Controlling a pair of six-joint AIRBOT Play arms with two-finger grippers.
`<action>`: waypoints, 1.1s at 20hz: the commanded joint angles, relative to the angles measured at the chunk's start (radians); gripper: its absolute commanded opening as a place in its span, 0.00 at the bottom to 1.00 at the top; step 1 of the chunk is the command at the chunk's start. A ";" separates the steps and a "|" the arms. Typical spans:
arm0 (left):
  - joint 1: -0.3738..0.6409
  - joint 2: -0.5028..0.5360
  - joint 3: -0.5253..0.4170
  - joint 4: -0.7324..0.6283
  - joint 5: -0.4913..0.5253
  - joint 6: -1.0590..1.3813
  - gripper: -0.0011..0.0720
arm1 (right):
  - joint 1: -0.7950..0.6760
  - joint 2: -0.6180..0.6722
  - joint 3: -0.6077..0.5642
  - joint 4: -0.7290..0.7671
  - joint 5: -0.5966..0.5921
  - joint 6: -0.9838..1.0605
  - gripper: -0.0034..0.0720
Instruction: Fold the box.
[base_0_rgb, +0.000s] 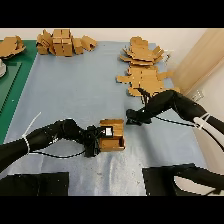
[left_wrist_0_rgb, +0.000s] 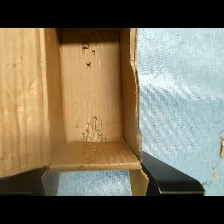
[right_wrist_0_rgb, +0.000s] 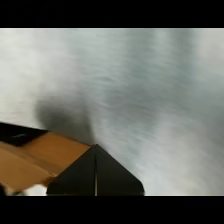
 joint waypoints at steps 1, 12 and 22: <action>0.000 0.001 0.000 0.000 0.000 0.000 0.74 | -0.189 -0.197 -0.006 0.680 -0.160 -0.653 0.04; 0.000 0.001 0.000 0.000 0.000 0.000 0.74 | -0.034 -0.317 -0.022 0.798 -0.470 -0.964 0.05; 0.000 0.001 0.000 0.000 0.000 0.000 0.74 | 0.140 0.075 -0.254 0.471 0.052 -0.979 0.05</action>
